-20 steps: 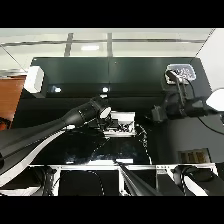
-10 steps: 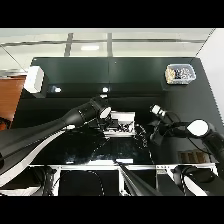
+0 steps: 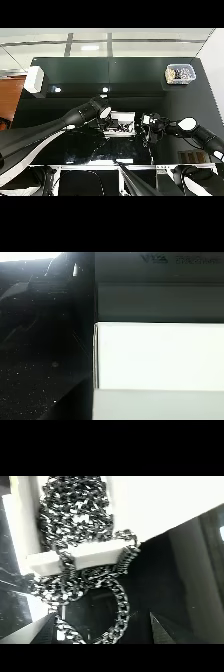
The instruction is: Fold the box and place the chain.
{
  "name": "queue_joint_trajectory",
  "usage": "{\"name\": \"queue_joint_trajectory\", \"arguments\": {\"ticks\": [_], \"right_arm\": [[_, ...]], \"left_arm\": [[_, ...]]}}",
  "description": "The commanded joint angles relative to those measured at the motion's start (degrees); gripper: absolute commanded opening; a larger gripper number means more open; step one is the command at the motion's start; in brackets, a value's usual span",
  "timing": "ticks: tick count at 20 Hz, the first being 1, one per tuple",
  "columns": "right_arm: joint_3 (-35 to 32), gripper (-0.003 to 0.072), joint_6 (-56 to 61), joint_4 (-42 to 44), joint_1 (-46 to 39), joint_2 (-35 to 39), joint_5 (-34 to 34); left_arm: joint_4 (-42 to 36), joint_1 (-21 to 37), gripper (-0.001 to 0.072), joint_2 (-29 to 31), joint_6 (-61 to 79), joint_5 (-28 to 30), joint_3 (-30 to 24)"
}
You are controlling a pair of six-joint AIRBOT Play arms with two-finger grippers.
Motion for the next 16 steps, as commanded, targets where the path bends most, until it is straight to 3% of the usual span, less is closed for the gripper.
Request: {"name": "queue_joint_trajectory", "arguments": {"ticks": [1, 7, 16], "right_arm": [[0.1, 0.0711, -1.6, 0.8, 0.0, -0.6, -2.0], [0.1, 0.0712, 9.5, -8.7, 0.0, -0.6, -2.3], [0.1, 0.0711, 15.1, -9.2, 0.0, -0.6, -2.9]], "left_arm": [[0.0, 0.0, 0.003, 0.0, 0.0, 0.0, 0.0], [0.0, 0.0, 0.0031, 0.0, 0.0, 0.0, 0.0], [0.0, 0.0, 0.003, 0.0, 0.0, 0.0, 0.0]]}}
